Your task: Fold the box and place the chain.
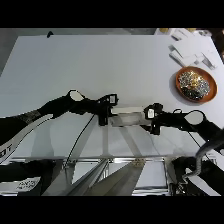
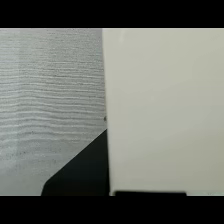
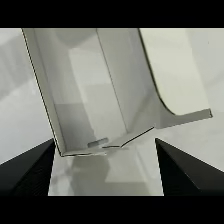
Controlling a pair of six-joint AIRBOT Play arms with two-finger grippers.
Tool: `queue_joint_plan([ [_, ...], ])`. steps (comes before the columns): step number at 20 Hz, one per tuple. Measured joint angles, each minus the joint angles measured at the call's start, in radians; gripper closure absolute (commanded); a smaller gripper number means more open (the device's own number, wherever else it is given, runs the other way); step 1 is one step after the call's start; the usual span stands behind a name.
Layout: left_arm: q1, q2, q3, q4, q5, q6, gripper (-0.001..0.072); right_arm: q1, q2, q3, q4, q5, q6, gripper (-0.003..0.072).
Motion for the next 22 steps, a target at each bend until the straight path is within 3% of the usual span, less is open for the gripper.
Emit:
queue_joint_plan([
  [10, 0.0, 0.0, 0.0, 0.0, 0.0, 0.0, 0.07, -0.051, -0.229, 0.124, 0.047, 0.165, -0.086, 0.0006],
  [22, 0.0, 0.0, 0.0, 0.001, -0.004, 0.002, 0.07, -0.016, -0.272, 0.105, 0.043, 0.192, -0.089, 0.0047],
])
